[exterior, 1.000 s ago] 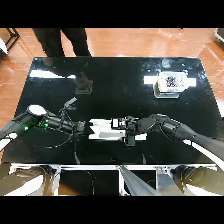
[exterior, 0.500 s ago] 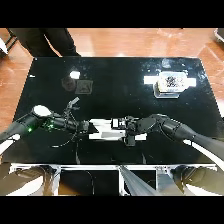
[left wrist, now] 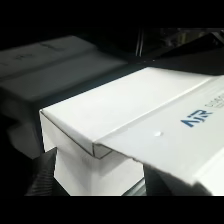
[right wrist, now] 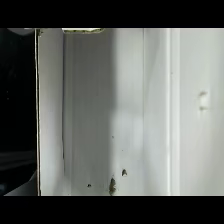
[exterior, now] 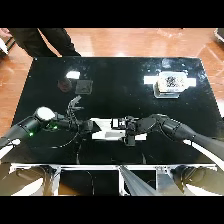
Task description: Fold the box and place the chain.
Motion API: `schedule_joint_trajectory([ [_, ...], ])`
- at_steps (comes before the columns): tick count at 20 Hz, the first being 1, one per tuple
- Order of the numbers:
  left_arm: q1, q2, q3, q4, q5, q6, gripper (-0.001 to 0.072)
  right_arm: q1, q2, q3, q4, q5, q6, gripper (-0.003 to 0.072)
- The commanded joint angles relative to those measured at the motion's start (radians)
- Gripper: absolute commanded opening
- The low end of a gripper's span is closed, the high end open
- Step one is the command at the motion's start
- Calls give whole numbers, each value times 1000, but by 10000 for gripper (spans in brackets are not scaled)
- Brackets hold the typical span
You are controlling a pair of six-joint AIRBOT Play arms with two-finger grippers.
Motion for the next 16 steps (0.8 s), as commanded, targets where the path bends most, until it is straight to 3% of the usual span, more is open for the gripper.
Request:
schedule_joint_trajectory([
  [1, -52, 6, 1, 16, 67, -47, 639, 0, 0, 0, 0, 0, 0, 419],
  [5, -107, 6, 1, 48, 98, -83, 639, 0, 0, 0, 0, 0, 0, 419],
  [11, -111, 46, 1, 76, 122, -115, 639, 0, 0, 0, 0, 1, 0, 419],
  [16, -200, 90, 0, 273, 192, -299, 639, 0, 0, 0, 0, 3, 0, 419],
])
